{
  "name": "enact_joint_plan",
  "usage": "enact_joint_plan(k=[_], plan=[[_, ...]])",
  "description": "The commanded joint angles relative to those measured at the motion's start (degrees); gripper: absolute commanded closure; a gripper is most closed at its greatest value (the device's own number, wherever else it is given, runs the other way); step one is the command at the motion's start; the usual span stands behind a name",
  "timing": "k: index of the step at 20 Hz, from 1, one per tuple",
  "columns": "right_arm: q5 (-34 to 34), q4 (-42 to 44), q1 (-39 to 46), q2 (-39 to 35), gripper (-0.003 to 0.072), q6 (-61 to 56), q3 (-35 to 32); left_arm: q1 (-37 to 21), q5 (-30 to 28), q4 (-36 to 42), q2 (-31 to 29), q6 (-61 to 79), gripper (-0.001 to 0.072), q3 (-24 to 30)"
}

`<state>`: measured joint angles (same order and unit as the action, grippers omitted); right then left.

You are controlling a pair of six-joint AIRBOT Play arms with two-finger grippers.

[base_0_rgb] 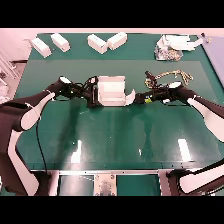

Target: Fold the box and place the chain.

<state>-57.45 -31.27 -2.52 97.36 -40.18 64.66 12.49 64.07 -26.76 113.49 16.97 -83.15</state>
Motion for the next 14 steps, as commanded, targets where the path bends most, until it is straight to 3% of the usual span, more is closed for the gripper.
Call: enact_joint_plan(k=[1, 10, 12, 14], plan=[[-0.24, -1.14, -1.27, -1.49, 0.0682, -1.7, 2.36, -0.04, 0.0, 0.0, -0.04, 0.02, 0.0141, 0.02], [-2.19, -3.43, -3.1, -3.41, 0.0677, -4.87, 4.11, -0.04, 0.0, 0.0, -0.02, 0.0, 0.0141, 0.02], [-2.19, -3.43, -3.41, -3.41, 0.0516, -4.85, 4.11, -0.04, 0.0, 0.0, -0.02, 0.02, 0.0141, 0.0], [-2.21, -3.48, -3.48, -3.41, 0.0506, -4.85, 4.11, -0.04, 0.0, 0.0, -0.04, 0.0, 0.0141, 0.0]])
